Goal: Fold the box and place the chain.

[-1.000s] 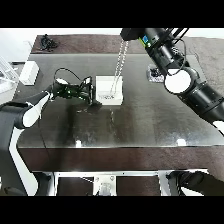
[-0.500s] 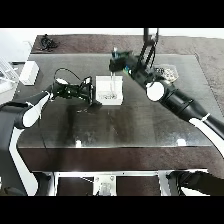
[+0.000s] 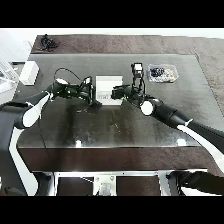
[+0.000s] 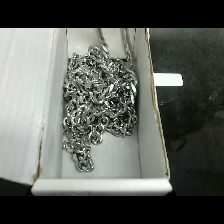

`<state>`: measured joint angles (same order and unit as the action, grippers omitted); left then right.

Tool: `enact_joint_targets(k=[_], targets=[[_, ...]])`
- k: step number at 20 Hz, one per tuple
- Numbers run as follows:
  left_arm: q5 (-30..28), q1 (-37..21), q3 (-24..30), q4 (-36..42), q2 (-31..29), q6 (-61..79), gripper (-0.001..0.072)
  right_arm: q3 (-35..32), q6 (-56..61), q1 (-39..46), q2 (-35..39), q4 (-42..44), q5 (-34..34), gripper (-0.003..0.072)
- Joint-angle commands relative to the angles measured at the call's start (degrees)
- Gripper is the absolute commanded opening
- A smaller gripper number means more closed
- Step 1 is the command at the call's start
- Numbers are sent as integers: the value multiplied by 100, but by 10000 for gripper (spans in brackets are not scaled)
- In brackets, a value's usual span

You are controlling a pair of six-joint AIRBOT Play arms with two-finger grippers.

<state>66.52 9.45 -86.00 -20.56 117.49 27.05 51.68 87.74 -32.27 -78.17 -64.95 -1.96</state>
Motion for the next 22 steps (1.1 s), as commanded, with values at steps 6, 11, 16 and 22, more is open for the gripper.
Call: enact_joint_targets(k=[6,11,16,22], targets=[[-2,0,2,0,0,0,309,153,-695,212,219,-214,-767,517],[-2,0,2,0,0,0,308,562,-2315,887,1158,-358,-1178,335],[2,0,2,0,0,0,308,3145,-5418,2400,9,2190,-5031,334],[-2,0,2,0,0,2,308,5007,-5807,2914,-2253,2778,-6481,275]])
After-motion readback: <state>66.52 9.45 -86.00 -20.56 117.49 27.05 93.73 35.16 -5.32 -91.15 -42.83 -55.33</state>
